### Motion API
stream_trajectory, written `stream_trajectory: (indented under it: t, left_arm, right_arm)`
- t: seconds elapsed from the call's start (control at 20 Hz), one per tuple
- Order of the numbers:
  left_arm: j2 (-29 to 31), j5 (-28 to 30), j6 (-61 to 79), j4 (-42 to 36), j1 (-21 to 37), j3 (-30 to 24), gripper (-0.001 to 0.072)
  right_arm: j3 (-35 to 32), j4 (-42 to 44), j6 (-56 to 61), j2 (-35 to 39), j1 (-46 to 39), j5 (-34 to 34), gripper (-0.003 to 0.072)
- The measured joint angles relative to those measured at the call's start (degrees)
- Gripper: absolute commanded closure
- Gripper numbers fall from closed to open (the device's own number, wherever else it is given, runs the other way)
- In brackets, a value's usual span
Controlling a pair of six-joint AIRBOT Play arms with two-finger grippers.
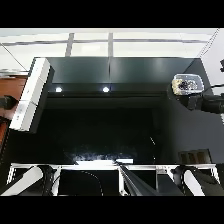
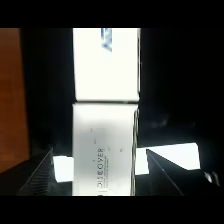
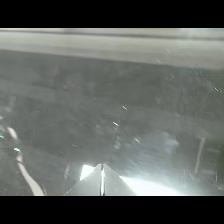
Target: Fold the box and place the chain.
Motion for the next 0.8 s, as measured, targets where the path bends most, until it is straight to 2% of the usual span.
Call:
stream_trajectory:
  t: [0.05, 0.1, 0.2, 0.3, 0.45, 0.6, 0.7, 0.8]
  left_arm:
    - [2.01, -0.61, -0.33, -0.76, -0.11, 0.79, 0.0553]
    - [4.24, -0.92, -0.37, -2.49, -0.46, 1.46, 0.0681]
    - [7.93, -2.14, -0.33, -7.23, -2.36, 2.19, 0.0682]
    - [10.54, -4.20, -0.96, -11.85, -6.91, 2.54, 0.0686]
    - [14.23, -4.87, -6.10, -13.90, -19.93, 1.57, 0.0686]
    - [18.16, 1.88, -13.92, -8.92, -36.04, -2.62, 0.0684]
    - [19.85, 8.24, -19.10, -3.26, -45.68, -7.13, 0.0682]
    - [20.46, 13.97, -22.29, 1.81, -52.09, -11.74, 0.0680]
  right_arm:
    - [0.61, 0.15, -0.02, 0.00, 0.94, 0.04, 0.0673]
    - [1.27, 0.35, -0.04, 0.00, 2.05, 0.02, 0.0674]
    - [2.25, 0.31, -0.02, 0.00, 4.55, -0.22, 0.0676]
    - [3.28, -1.07, 0.57, 0.07, 7.56, -0.20, 0.0679]
    - [4.04, -7.52, 4.11, 1.66, 12.31, -1.05, 0.0680]
    - [0.96, -14.97, 7.02, 5.88, 15.21, -7.67, 0.0679]
    - [-4.63, -17.73, 9.94, 8.76, 16.06, -16.20, 0.0677]
    - [-10.32, -19.43, 13.05, 10.19, 16.52, -25.94, 0.0673]
